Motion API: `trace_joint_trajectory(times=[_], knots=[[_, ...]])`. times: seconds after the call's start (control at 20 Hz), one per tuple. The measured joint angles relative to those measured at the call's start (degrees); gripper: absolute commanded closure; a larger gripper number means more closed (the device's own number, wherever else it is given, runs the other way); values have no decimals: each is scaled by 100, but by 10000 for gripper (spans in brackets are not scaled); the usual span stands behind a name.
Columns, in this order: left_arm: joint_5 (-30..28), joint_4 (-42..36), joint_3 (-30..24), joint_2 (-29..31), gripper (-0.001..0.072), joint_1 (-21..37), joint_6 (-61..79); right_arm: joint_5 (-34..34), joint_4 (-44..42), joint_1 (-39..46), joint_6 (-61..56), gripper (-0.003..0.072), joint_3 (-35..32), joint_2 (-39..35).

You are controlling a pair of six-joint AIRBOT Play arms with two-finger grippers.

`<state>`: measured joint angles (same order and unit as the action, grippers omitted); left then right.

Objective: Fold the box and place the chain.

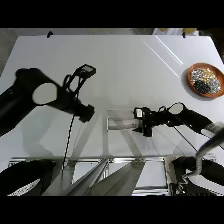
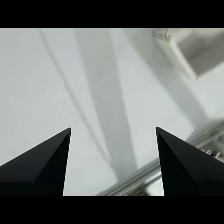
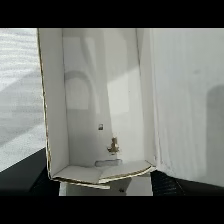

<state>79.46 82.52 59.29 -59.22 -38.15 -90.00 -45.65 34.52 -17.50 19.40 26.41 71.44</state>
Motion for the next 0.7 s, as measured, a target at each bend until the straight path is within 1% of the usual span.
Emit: trace_joint_trajectory(times=[0.1,0.15,0.25,0.35,0.4,0.5,0.6,0.7], knots=[[-164,-299,-715,433,137,136,1145,0,0,0,0,394,0,0],[-387,-498,-1134,640,137,179,1829,0,0,0,0,394,0,0],[-1043,-1034,-1937,946,138,247,3327,0,0,0,0,394,0,0],[-1821,-1797,-2588,1043,138,337,4986,0,0,0,0,394,0,0],[-2175,-2155,-2802,999,137,380,5751,0,-2,0,0,394,0,0],[-2791,-2837,-3097,702,136,439,7112,0,0,0,0,394,0,0],[-3305,-3425,-3230,251,135,470,8019,0,0,0,0,394,0,0],[-3679,-3915,-3244,-223,131,481,8559,0,0,0,0,394,0,0]])
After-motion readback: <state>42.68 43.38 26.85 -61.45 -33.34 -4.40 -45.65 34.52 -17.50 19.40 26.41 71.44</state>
